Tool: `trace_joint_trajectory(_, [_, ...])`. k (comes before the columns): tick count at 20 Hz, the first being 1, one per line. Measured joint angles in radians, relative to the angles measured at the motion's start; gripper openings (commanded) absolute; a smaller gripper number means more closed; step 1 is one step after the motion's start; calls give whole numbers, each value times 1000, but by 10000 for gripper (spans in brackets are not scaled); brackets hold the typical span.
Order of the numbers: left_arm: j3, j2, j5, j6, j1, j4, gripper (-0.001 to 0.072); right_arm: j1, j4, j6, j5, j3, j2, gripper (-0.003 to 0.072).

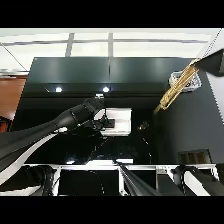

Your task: Fold the box and place the chain.

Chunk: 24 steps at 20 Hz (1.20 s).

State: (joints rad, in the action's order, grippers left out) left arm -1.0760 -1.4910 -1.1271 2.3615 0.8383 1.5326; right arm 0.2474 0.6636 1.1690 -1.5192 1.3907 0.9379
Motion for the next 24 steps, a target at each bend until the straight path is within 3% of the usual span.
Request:
trace_joint_trajectory(7, [0,0,6,0,0,0,26,-121,-225,-77,-69,-225,-51,11])
trace_joint_trajectory(16, [0,0,8,0,0,0,26,-460,-267,-68,261,-287,-41,12])
trace_joint_trajectory(24, [0,0,17,0,0,0,26,-546,-145,13,330,-291,-22,13])
